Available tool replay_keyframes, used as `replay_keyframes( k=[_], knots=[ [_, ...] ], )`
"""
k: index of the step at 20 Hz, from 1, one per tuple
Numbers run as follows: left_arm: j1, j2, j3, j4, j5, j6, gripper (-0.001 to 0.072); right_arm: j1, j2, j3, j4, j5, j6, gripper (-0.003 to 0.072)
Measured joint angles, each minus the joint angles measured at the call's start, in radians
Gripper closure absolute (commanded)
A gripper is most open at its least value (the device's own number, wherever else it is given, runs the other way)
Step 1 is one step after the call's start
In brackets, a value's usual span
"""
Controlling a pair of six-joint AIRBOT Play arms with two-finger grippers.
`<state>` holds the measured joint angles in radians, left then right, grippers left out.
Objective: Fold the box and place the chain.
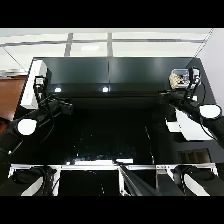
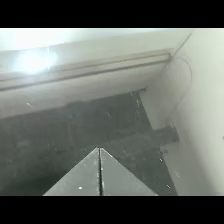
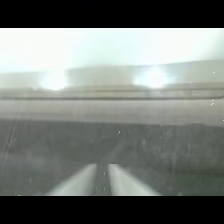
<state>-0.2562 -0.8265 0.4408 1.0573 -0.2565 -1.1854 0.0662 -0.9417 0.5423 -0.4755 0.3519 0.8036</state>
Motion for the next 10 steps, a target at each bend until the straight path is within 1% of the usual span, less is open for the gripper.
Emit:
replay_keyframes(
  k=[1,3,5,7,8,10],
  knots=[
    [0.0,-0.015,0.0,0.0,0.027,0.0,0.0,0.008,-0.008,0.001,0.007,-0.022,-0.001,0.0055],
    [0.001,-0.042,0.002,-0.001,0.072,-0.003,-0.0002,0.013,-0.018,0.007,0.01,-0.026,0.0,0.0056],
    [0.006,-0.057,0.014,0.005,0.089,0.001,-0.0001,-0.013,-0.024,0.04,-0.043,0.034,0.005,0.0056],
    [0.017,-0.065,0.035,0.01,0.054,0.001,-0.0001,-0.085,-0.027,0.105,-0.17,0.113,0.08,0.0057],
    [0.024,-0.067,0.047,0.011,0.023,0.002,-0.0001,-0.137,-0.027,0.144,-0.256,0.149,0.138,0.0093],
    [0.038,-0.07,0.063,0.014,-0.057,0.002,0.0,-0.275,-0.031,0.224,-0.452,0.208,0.264,0.0093]
  ],
)
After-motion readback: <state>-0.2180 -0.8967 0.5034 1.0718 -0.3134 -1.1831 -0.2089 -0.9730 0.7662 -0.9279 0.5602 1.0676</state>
